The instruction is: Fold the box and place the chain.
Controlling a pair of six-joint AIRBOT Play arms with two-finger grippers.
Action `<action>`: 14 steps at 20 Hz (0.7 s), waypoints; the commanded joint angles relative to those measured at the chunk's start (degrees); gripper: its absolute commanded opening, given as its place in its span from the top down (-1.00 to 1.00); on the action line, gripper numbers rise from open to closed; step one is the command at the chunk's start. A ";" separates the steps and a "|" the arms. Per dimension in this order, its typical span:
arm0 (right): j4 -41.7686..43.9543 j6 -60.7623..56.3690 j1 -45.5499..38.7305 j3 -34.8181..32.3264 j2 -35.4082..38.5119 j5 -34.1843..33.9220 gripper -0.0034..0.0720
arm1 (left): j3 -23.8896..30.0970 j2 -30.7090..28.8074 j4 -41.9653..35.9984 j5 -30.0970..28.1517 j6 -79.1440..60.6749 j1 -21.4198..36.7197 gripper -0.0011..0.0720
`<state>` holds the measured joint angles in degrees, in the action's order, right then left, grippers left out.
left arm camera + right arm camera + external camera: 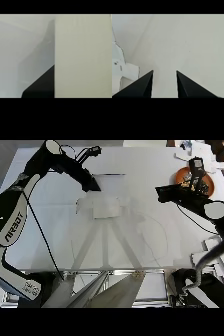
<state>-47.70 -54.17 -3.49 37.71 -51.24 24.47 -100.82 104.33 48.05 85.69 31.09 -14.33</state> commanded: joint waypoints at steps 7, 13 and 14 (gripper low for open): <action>0.09 0.00 -0.44 0.02 0.39 -0.07 0.12 | 0.02 -10.49 -0.11 6.12 1.40 -1.11 0.97; 0.09 0.00 -0.44 0.02 0.39 -0.07 0.12 | 3.48 -11.67 -0.02 5.38 -2.56 -3.89 0.97; 0.09 0.00 -0.44 0.02 0.39 -0.07 0.12 | 5.18 -11.67 -0.04 5.38 -5.01 -4.31 0.97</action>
<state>-47.62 -54.17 -3.90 37.71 -50.89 24.38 -98.37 93.17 48.03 91.37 30.39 -17.28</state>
